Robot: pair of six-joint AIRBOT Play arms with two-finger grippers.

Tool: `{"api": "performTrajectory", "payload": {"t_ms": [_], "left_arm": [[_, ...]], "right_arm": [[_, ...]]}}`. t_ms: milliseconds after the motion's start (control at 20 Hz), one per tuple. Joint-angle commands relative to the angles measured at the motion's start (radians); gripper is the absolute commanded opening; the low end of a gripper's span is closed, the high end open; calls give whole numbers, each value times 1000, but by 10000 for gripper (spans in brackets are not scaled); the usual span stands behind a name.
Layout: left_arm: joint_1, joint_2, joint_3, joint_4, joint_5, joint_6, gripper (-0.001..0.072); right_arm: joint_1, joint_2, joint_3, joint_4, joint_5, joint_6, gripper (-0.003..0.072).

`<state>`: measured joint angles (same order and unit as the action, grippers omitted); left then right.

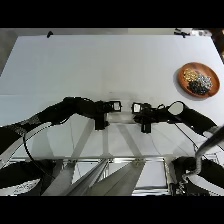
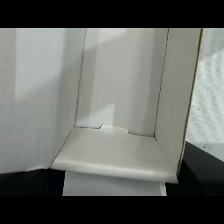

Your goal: Fold the box and place the chain.

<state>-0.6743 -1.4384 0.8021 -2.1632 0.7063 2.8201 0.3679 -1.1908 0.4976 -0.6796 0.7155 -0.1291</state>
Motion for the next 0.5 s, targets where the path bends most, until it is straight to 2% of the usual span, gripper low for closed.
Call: {"api": "performTrajectory", "payload": {"t_ms": [0,150,300,450], "left_arm": [[0,0,0,0,0,0,396],[0,0,0,0,0,0,396],[0,0,0,0,0,0,396],[0,0,0,0,0,0,396]], "right_arm": [[23,-12,1,6,-91,-10,83],[23,-12,1,7,-97,-9,104],[23,-13,1,7,-96,-7,321],[23,-13,1,8,-95,-7,343]]}}
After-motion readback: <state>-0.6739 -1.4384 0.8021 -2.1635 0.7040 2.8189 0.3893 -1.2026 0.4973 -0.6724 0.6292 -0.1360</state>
